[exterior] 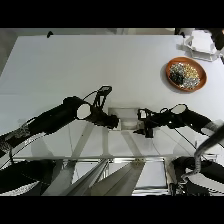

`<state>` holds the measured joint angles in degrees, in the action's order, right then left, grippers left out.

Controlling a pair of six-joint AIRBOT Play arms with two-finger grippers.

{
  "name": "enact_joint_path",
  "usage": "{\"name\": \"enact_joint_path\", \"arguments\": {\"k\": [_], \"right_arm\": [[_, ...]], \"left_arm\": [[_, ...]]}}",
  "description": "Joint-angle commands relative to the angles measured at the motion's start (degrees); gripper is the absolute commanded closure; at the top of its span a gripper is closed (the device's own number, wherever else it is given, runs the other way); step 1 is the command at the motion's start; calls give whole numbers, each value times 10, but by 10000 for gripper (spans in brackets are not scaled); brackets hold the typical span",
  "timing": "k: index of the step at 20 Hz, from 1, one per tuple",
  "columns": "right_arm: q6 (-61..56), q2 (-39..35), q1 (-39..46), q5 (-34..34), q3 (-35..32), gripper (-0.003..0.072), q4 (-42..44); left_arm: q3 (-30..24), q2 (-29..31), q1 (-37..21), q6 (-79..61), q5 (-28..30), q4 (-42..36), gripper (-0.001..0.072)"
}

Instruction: Fold the box and place the chain.

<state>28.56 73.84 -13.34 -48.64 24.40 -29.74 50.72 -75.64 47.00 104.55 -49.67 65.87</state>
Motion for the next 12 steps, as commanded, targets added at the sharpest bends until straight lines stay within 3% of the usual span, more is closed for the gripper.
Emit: {"name": "enact_joint_path", "arguments": {"k": [1, 12], "right_arm": [[0, 0, 0, 0, 0, 281, 0], [0, 0, 0, 0, 0, 281, 0]], "left_arm": [[10, -14, 7, 27, -25, 16, 266], [39, -34, 11, 102, -37, 64, 307]]}}
